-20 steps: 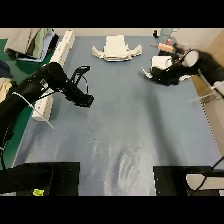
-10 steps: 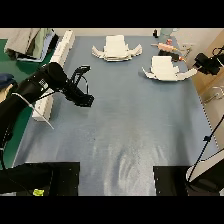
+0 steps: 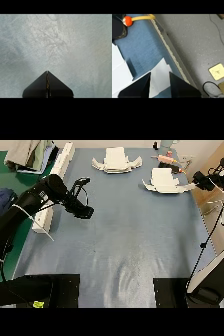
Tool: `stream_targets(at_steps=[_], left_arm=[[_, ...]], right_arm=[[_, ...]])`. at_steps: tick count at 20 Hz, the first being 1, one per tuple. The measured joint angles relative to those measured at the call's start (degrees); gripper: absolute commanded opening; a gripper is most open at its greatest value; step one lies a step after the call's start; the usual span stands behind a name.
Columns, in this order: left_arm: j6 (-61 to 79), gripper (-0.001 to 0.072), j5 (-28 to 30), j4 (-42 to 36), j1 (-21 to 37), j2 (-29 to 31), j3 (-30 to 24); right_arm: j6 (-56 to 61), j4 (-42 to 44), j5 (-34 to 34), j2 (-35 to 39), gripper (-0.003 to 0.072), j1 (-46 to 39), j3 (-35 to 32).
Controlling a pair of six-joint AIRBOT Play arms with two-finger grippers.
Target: Fold the box.
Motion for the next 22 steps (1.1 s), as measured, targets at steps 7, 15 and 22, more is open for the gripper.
stream_targets(at_steps=[7,15,22], left_arm=[[0.0,0.0016,0.0,-0.02,0.0,0.0,0.0],[0.0,0.0016,0.02,0.02,0.0,0.0,0.0],[0.0,0.0016,0.0,0.0,0.0,0.0,-0.02]], right_arm=[[-0.74,0.35,-2.84,-0.74,0.0371,-0.17,0.57],[-3.19,1.18,0.31,-0.72,0.0288,-1.05,0.76],[-10.49,7.15,5.66,-1.05,0.0079,-1.22,0.81]])
